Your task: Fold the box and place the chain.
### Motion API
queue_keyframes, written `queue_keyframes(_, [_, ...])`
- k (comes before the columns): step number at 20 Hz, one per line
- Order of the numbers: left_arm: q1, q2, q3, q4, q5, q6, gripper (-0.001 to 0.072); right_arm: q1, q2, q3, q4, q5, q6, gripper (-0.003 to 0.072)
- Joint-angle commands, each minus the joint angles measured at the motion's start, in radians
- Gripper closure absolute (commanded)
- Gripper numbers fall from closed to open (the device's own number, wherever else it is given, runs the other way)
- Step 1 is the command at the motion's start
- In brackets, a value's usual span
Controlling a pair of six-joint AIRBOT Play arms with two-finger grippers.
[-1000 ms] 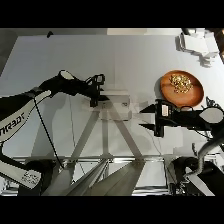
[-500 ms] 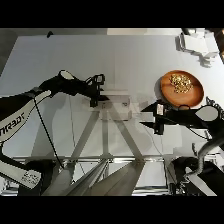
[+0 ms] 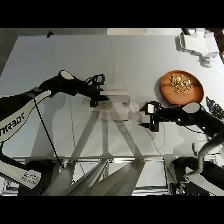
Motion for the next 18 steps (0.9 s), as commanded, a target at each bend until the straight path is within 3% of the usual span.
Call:
queue_keyframes(1, [0.0,-0.001,0.0,0.0,0.0,0.0,0.0703,0.01,-0.114,0.0,0.124,-0.063,-0.067,0.0044])
queue_keyframes(9, [0.0,-0.001,0.0,0.0,0.0,0.0,0.0703,0.207,-0.154,0.0,0.372,-0.303,-0.064,0.0044])
queue_keyframes(14, [0.0,-0.001,0.0,0.0,0.0,0.0,0.0703,0.223,-0.15,0.001,0.441,-0.38,0.092,0.0044])
queue_keyframes(18, [0.0,-0.001,0.0,0.0,0.0,0.0,0.0702,0.223,-0.148,0.047,0.436,-0.365,0.207,0.0044])
